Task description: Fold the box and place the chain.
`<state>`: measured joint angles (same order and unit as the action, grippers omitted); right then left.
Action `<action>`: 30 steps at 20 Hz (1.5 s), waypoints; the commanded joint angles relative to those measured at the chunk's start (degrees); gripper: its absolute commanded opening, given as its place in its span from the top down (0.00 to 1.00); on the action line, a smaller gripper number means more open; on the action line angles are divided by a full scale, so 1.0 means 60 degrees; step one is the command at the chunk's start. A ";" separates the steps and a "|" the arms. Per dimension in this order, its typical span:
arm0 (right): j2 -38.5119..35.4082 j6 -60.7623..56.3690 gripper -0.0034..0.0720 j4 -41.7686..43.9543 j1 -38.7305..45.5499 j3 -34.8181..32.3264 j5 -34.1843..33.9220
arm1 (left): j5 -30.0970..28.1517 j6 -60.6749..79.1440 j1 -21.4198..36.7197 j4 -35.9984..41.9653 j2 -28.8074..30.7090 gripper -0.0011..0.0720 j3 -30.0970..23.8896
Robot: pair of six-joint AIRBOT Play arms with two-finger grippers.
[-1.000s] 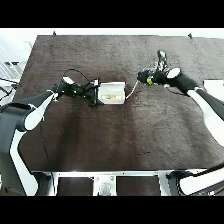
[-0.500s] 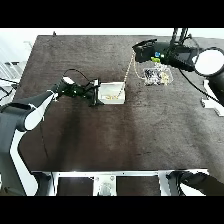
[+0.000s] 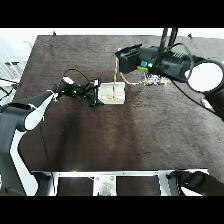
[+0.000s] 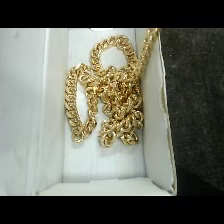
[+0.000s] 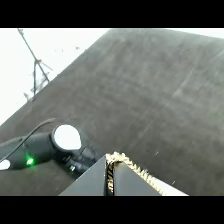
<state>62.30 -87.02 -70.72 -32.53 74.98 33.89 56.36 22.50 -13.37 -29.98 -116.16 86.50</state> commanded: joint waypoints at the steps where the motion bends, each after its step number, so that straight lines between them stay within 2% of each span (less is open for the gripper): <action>1: 0.0058 -0.0754 0.95 -0.0229 -0.0226 -0.0590 -0.0164 | 0.0018 0.0000 0.0004 0.0000 0.0000 0.51 0.0000; 5: 0.0189 -0.1060 0.95 -0.0226 -0.0226 -0.1239 -0.1053 | 0.0015 0.0000 0.0004 0.0000 0.0000 0.51 0.0000; 8: 0.0645 -0.1078 0.95 -0.0229 -0.0215 -0.1282 -0.1326 | 0.0022 -0.0004 0.0000 0.0000 0.0000 0.51 0.0000; 13: 0.0871 -0.1147 0.95 -0.0219 -0.0084 -0.1133 -0.2801 | 0.0033 -0.0011 0.0000 0.0000 0.0000 0.51 0.0000; 17: 0.0871 -0.1220 0.95 -0.0222 -0.0076 -0.0608 -0.2951 | 0.0029 -0.0007 0.0000 0.0000 0.0000 0.51 0.0000; 23: 0.0962 -0.1257 0.95 -0.0029 -0.0087 -0.0572 -0.3060 | 0.0029 -0.0007 0.0004 0.0000 0.0000 0.51 0.0000; 30: 0.0984 -0.1257 0.95 0.0718 -0.0098 -0.1508 -0.2535 | 0.0029 -0.0007 0.0000 0.0000 0.0000 0.51 0.0000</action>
<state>68.14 -94.56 -68.05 -33.08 68.12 17.74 56.51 22.46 -13.37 -29.95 -116.16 86.52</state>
